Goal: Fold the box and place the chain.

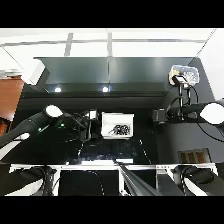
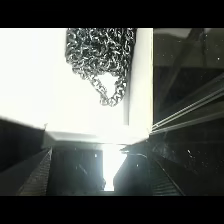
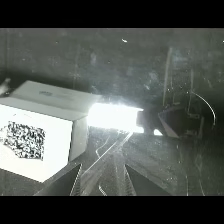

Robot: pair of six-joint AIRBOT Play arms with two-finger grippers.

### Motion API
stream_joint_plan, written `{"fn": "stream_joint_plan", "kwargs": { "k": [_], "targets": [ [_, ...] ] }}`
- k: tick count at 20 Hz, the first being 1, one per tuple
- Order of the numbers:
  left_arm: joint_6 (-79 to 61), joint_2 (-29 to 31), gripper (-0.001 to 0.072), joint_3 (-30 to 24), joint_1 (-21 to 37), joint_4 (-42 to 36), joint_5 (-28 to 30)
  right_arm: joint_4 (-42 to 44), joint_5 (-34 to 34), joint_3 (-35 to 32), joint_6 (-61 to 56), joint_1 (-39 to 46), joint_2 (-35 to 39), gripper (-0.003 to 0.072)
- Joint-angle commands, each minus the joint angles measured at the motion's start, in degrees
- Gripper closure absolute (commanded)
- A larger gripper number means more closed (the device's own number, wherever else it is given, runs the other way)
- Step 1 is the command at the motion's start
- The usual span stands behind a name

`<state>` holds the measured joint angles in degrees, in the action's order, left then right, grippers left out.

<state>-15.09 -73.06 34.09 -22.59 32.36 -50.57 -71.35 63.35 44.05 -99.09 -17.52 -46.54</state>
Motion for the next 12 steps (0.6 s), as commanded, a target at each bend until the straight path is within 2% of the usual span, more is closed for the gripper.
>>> {"fn": "stream_joint_plan", "kwargs": {
  "k": [1, 5, 11, 12],
  "targets": [
    [0.2, -2.8, -0.0003, 2.2, -1.2, -0.5, 1.8, 0.0, -0.6, 0.0, -0.1, 0.0, 0.0, 0.0381],
    [0.3, -3.2, -0.0002, 2.6, -1.5, 0.0, 0.6, 0.0, -0.9, 0.0, -0.1, 0.0, 0.0, 0.0381],
    [0.3, -3.2, 0.0001, 2.7, -4.6, -0.1, 1.7, -0.1, -1.9, 0.0, -0.1, 0.0, -0.1, 0.0381],
    [0.3, -3.2, 0.004, 2.7, -4.6, -0.3, 2.1, -0.1, -2.4, 0.0, -0.1, 0.0, -0.2, 0.0381]
  ]
}}
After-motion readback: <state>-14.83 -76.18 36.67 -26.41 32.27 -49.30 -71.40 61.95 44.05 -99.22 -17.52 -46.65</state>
